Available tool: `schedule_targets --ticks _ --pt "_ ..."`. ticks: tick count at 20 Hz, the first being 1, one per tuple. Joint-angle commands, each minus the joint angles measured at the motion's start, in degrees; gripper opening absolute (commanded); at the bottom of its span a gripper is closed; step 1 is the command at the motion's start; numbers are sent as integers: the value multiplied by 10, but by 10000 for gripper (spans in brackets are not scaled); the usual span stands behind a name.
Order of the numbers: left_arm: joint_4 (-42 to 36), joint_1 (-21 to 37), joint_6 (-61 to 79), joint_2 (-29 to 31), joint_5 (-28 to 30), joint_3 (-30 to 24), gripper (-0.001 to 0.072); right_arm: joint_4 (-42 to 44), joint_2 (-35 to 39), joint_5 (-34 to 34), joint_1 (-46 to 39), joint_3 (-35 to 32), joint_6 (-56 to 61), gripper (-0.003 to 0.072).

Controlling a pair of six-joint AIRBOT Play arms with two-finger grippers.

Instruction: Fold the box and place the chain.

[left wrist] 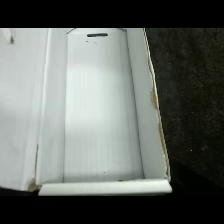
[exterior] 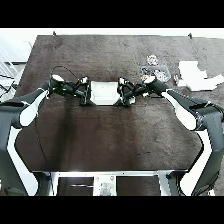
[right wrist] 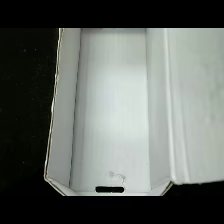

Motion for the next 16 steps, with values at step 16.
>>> schedule_targets --ticks 16 --pt "7 0 -6 -1 -4 0 476 0 0 0 0 0 0 580"
